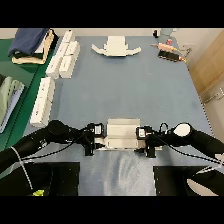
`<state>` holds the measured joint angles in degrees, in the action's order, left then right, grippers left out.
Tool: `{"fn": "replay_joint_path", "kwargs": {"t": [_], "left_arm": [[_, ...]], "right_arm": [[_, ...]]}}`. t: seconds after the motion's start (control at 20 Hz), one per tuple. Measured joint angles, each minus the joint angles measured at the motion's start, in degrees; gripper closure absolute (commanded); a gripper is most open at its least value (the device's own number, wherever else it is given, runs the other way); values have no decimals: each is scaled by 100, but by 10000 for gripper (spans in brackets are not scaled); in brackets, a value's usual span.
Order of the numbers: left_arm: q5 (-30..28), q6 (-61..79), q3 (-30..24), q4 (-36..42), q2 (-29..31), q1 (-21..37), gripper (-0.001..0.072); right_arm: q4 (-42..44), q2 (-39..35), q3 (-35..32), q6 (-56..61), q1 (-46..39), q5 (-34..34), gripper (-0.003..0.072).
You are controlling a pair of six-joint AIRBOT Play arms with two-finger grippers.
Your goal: Fold the box.
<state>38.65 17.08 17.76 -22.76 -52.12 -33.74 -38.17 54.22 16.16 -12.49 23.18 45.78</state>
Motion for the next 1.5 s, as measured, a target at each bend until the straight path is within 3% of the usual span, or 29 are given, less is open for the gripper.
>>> {"fn": "replay_joint_path", "kwargs": {"t": [0.05, 0.55, 0.65, 0.7, 0.75, 1.05, 1.1, 1.15, 1.2, 1.25, 1.3, 1.5], "left_arm": [[-55, 94, 4, 37, -50, -28, 548], [-345, 699, 11, 774, -238, -380, 541], [-435, 789, 11, 984, -293, -457, 455], [-468, 835, 11, 1060, -315, -503, 141], [-481, 844, 11, 1108, -328, -551, 18], [-715, 879, 11, 1228, -356, -678, 20], [-734, 881, 11, 1233, -358, -682, 122], [-761, 870, 11, 1237, -358, -688, 358], [-824, 841, 11, 1246, -358, -693, 503], [-892, 710, 11, 1246, -358, -693, 595], [-962, 525, 11, 1248, -350, -693, 669], [-1231, -758, 11, 938, -74, -702, 694]], "right_arm": [[2, 0, 0, 0, 0, 0, 182], [2, 0, 0, 0, 0, 0, 182], [2, 0, 0, 0, 0, 0, 182], [2, 0, 0, 0, 0, 0, 182], [2, 0, 0, 0, 0, 0, 182], [2, 0, 0, 4, 0, 2, 182], [2, 0, 0, 4, 0, 2, 182], [2, 0, 0, 4, 0, 2, 182], [2, 0, 0, 2, 0, 2, 182], [2, 0, 0, 2, 0, 2, 182], [2, 0, 0, 0, 0, 2, 182], [2, 0, 0, 0, 0, 0, 181]]}}
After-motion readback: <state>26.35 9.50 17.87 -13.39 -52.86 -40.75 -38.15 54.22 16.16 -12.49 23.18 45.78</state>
